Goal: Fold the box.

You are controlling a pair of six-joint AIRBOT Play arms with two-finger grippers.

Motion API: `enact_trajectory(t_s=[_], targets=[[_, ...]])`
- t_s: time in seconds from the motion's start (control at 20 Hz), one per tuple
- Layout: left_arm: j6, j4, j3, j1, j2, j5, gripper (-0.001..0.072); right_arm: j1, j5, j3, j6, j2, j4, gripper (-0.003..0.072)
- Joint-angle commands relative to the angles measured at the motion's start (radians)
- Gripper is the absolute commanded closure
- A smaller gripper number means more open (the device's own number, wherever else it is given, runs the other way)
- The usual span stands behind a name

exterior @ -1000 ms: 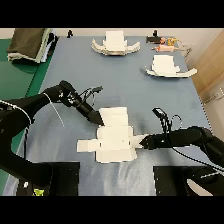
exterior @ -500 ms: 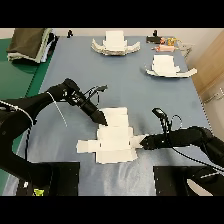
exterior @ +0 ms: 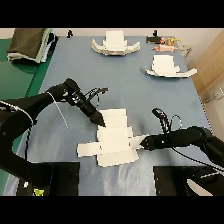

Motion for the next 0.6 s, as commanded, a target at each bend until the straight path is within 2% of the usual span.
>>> enact_trajectory(t_s=[0.0, 0.05, 0.1, 0.15, 0.3, 0.45, 0.55], targets=[[0.005, -0.003, 0.002, 0.0, 0.0, -0.015, 0.0695, -0.002, 0.005, 0.014, -0.021, 0.001, -0.071, 0.0626], [0.017, -0.002, 0.005, 0.0, 0.0, -0.008, 0.0695, -0.002, 0.004, 0.031, -0.019, 0.001, -0.127, 0.044], [0.063, -0.002, 0.013, 0.0, 0.0, -0.008, 0.0696, -0.003, 0.004, 0.055, -0.019, 0.001, -0.19, 0.0352], [0.098, -0.003, 0.023, 0.0, 0.005, -0.005, 0.0698, -0.002, 0.003, 0.081, -0.015, 0.001, -0.254, 0.0345], [0.146, -0.006, 0.026, -0.02, 0.071, 0.089, 0.07, -0.002, 0.002, 0.165, 0.08, 0.001, -0.433, 0.0344], [0.195, -0.002, 0.005, -0.077, 0.175, 0.185, 0.0702, -0.003, -0.006, 0.216, 0.192, 0.001, -0.558, 0.0344], [0.211, 0.029, -0.04, -0.131, 0.261, 0.288, 0.0702, -0.003, -0.005, 0.225, 0.295, 0.001, -0.624, 0.0344]])
